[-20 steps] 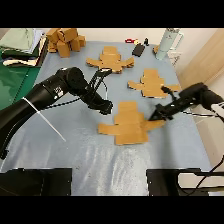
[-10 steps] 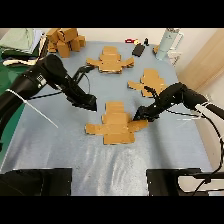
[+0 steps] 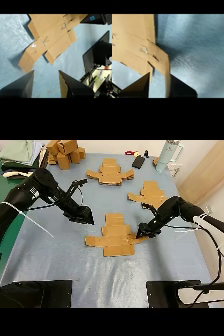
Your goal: Fold the box.
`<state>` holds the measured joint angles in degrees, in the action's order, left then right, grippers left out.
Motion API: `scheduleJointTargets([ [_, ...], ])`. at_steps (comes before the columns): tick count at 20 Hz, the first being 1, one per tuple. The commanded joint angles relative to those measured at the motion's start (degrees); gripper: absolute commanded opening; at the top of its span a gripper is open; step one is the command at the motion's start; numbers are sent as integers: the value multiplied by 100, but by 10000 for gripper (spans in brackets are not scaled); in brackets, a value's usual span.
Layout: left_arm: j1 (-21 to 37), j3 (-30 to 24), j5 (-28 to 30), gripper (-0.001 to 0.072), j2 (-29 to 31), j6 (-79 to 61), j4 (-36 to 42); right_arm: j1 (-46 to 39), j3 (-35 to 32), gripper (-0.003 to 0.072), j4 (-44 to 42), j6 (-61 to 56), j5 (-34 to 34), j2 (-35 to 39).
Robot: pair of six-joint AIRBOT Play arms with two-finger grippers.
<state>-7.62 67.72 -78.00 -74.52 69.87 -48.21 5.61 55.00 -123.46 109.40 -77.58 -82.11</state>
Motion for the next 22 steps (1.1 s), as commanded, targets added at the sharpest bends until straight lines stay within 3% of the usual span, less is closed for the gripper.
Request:
scheduleJointTargets([
  [1,0,-85,94,486,-2,22,118,24,-2,268,-496,481,11,-81],
  [4,-28,-85,105,487,-2,-177,284,57,-2,4,-616,678,136,-79],
  [8,105,-116,72,487,-2,-485,341,457,-151,2,-671,922,326,57],
  [12,542,-417,-157,487,0,-756,341,1073,-1320,2,-682,1172,1943,1069],
  [16,929,-898,170,488,-4,-907,350,1379,-2317,2,-686,1156,2951,2210],
  [19,933,-1005,501,489,-186,-1263,719,1484,-2542,2,-684,1152,3069,2612],
  [22,938,-964,557,490,-824,-1840,1781,1486,-2544,2,-686,1154,3029,2603],
])
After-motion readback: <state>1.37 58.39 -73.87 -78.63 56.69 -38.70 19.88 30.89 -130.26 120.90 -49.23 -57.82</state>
